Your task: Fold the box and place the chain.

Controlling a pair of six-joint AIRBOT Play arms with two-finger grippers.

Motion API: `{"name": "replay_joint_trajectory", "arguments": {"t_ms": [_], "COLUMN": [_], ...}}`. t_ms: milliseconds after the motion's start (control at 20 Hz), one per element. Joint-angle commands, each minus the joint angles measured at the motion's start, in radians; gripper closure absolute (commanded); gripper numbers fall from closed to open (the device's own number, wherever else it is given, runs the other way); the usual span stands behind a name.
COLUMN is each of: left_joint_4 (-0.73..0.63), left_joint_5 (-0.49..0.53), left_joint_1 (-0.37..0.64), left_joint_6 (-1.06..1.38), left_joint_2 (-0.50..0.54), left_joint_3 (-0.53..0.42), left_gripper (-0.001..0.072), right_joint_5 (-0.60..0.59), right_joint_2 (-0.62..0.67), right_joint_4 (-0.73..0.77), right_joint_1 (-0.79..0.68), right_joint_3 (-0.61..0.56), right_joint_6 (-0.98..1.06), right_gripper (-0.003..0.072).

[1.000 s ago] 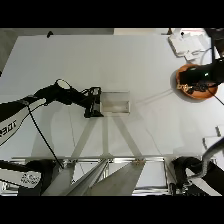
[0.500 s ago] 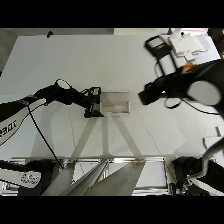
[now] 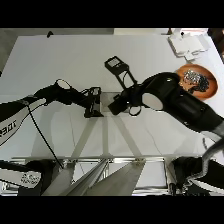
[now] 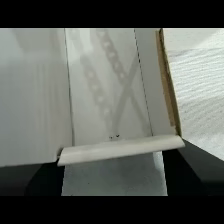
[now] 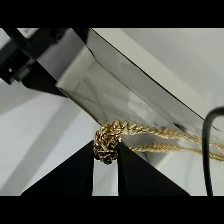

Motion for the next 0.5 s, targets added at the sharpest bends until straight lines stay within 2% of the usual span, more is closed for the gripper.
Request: {"name": "replay_joint_trajectory", "arguments": {"t_ms": [0, 450], "left_joint_4": [0.000, 0.000], "left_joint_5": [0.000, 0.000], "left_joint_1": [0.000, 0.000], "left_joint_6": [0.000, 0.000], "left_joint_2": [0.000, 0.000], "left_joint_3": [0.000, 0.000], "left_gripper": [0.0695, 0.0695], "right_joint_5": [-0.082, -0.036], "right_joint_2": [-0.061, -0.236], "right_joint_4": [0.055, -0.031], "right_joint_1": [0.010, 0.009], "right_joint_3": [0.000, 0.000], "right_joint_6": [-0.031, -0.011], "right_gripper": [0.0682, 0.0679]}}
